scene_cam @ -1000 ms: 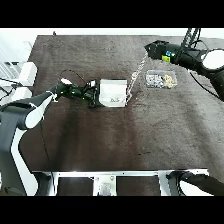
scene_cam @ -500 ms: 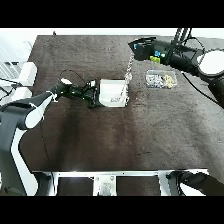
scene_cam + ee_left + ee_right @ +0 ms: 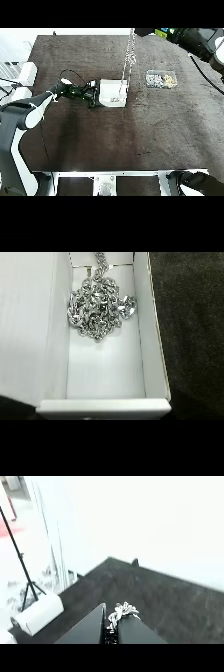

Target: Fold the box and place the chain.

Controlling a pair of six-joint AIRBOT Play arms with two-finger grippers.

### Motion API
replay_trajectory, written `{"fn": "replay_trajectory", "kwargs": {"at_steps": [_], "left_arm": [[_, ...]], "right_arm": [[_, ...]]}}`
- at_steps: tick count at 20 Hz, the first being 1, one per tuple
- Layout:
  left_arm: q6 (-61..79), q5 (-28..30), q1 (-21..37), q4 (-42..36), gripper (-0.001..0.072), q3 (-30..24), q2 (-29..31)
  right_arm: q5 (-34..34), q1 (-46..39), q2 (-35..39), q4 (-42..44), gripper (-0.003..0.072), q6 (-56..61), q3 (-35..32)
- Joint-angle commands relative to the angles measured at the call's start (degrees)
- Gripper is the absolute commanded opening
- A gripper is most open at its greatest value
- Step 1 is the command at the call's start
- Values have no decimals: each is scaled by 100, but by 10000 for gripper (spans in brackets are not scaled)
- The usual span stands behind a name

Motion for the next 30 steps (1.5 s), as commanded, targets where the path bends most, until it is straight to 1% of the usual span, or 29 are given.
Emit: {"fn": "replay_trajectory", "kwargs": {"at_steps": [1, 5, 9, 11, 17, 20, 21, 23, 25, 28, 30], "left_arm": [[2, 2, 0, 0, 347, 2, -2], [2, 2, 0, 0, 347, 2, -2], [0, 2, 0, 0, 347, 2, -2], [2, 2, 0, 0, 347, 2, -2], [2, 2, 0, 0, 347, 2, -2], [2, 4, 0, 0, 347, 2, -2], [0, 4, 0, 2, 347, 2, -2], [0, 2, 0, 2, 347, 2, -2], [0, 2, 0, 0, 347, 2, -2], [2, 2, 0, 0, 347, 2, -2], [0, 2, 0, 0, 347, 2, -2]], "right_arm": [[-175, 105, -9, 0, 5, -127, 146], [-717, 166, -13, 15, 5, -138, 155], [-824, 302, -107, 15, 5, -138, 352], [-999, 332, -197, 17, 6, -138, 468], [-1106, 509, -625, 98, 5, -138, 1115], [-1095, 533, -763, 98, 5, -138, 1241], [-960, 529, -796, 90, 6, -136, 1237], [-544, 476, -798, 79, 6, -131, 1075], [-306, 428, -798, 81, 5, -101, 758], [-240, 424, -798, 101, 5, 35, 61], [-306, 424, -800, 101, 5, 39, -535]]}}
